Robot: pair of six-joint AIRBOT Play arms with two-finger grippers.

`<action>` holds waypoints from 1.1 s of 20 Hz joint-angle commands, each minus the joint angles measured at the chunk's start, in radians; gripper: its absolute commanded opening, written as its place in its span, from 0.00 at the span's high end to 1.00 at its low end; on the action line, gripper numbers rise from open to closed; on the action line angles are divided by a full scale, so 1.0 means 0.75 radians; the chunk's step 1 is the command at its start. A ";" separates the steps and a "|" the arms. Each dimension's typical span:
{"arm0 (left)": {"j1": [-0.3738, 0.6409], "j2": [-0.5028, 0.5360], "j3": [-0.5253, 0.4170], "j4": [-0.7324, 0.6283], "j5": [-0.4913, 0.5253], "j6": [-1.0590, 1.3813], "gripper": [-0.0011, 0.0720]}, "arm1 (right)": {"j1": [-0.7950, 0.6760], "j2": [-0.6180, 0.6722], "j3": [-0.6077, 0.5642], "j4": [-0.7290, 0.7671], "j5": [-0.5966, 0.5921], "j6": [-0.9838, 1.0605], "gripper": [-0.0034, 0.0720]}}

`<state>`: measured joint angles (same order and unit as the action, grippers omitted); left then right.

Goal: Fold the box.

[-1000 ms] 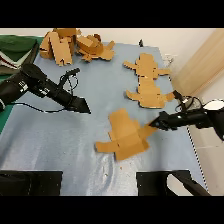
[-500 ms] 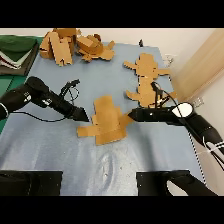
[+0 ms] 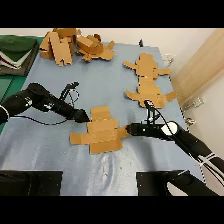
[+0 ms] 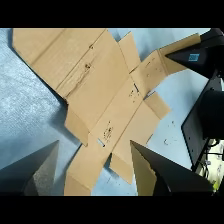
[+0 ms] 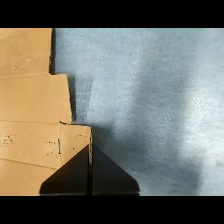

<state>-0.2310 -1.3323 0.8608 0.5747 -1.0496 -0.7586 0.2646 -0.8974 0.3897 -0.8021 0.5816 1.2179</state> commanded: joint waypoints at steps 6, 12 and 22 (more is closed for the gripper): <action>0.000 -0.040 -0.005 -0.032 0.089 0.023 0.04 | 0.107 0.152 -0.107 -0.002 -0.150 -0.113 0.95; 0.000 -0.230 -0.005 -0.211 0.003 0.098 0.04 | 0.276 0.147 -0.160 -0.004 -0.289 -0.038 0.95; -0.009 -0.310 -0.005 -0.433 -0.165 0.339 0.36 | 0.276 0.140 -0.161 -0.002 -0.284 -0.017 0.95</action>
